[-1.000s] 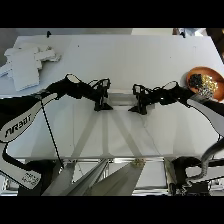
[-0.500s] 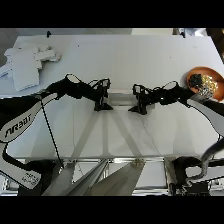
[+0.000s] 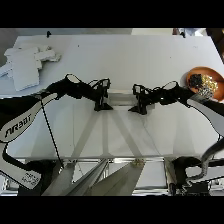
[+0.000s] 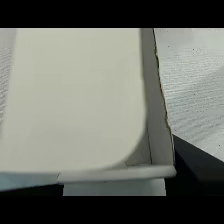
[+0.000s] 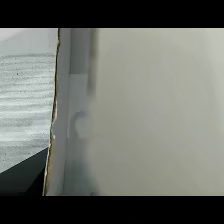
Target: Fold the box and place the chain.
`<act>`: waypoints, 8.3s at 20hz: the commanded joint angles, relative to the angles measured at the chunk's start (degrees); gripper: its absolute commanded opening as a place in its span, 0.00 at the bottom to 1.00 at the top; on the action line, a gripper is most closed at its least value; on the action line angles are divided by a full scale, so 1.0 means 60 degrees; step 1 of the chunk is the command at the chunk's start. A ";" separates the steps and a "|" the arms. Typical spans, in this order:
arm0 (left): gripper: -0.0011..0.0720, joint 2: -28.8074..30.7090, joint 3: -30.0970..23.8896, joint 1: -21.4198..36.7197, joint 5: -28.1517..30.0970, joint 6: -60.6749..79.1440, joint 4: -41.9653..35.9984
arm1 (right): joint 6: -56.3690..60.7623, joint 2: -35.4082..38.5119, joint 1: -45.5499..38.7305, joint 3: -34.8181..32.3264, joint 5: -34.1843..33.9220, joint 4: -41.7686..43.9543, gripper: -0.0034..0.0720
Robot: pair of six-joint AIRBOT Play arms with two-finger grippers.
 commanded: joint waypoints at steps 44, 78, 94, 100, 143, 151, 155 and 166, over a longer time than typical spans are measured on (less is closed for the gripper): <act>0.48 0.0000 0.0007 -0.0004 -0.0004 -0.0015 0.0004 | 0.5584 0.1399 0.0219 0.0011 -0.2455 0.0831 0.06; 0.48 0.0000 0.0007 -0.0004 -0.0004 -0.0015 0.0004 | 0.5464 0.2186 0.0630 -0.0087 -0.0430 -0.3960 0.26; 0.48 0.0000 0.0007 -0.0004 -0.0004 -0.0015 0.0004 | 0.5464 0.2182 0.0627 -0.0087 -0.0605 -0.2929 0.60; 0.48 0.0000 0.0007 -0.0004 -0.0004 -0.0015 0.0004 | 0.5668 0.2204 0.0627 -0.0087 -0.0390 -0.3249 0.20; 0.48 0.0000 0.0007 -0.0004 -0.0004 -0.0018 0.0004 | 1.0819 0.2499 -0.1716 -0.1785 0.0732 0.1504 0.50; 0.48 0.0000 0.0007 -0.0004 -0.0004 -0.0018 0.0004 | 1.1271 0.2503 -0.0510 -0.1785 -0.0841 0.0572 0.71; 0.48 0.0000 0.0007 -0.0004 -0.0004 -0.0015 0.0004 | 1.2713 0.2503 0.0237 -0.1756 -0.2251 -0.0280 0.71; 0.48 0.0000 0.0007 -0.0004 -0.0004 -0.0015 0.0004 | 2.0087 0.2608 0.2178 -0.0521 -0.2481 -0.7639 0.70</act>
